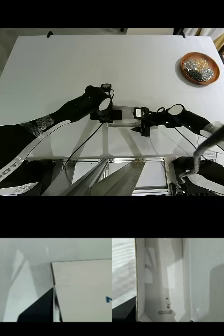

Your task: Fold the box and place the chain.

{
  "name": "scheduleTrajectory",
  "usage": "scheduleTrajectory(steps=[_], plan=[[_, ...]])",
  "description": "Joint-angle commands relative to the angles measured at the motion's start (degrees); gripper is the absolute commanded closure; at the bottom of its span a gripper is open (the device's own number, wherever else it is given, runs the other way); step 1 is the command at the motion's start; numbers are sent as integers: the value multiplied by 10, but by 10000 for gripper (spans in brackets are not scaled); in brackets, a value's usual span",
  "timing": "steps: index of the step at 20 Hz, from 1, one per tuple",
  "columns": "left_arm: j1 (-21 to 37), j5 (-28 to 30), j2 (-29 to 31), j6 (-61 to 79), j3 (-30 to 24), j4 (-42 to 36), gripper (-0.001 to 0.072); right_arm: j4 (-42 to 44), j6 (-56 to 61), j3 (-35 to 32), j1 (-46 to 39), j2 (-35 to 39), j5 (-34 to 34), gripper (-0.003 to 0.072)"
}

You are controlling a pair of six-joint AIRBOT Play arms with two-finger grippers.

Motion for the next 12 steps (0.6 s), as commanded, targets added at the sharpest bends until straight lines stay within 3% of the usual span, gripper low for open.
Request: scheduleTrajectory(steps=[1,8,9,10,11,12], plan=[[-9,-4,0,0,-26,1,707,0,0,0,0,0,1,267],[-14,3,2,0,-27,0,678,0,0,0,0,0,1,267],[-14,3,3,0,-27,-2,600,0,0,0,0,0,1,267],[-13,2,7,0,-27,-1,460,0,0,0,0,0,1,267],[-10,0,13,0,-27,-1,374,0,0,0,0,0,1,267],[-4,-1,22,0,-27,-1,363,0,0,0,0,0,1,267]])
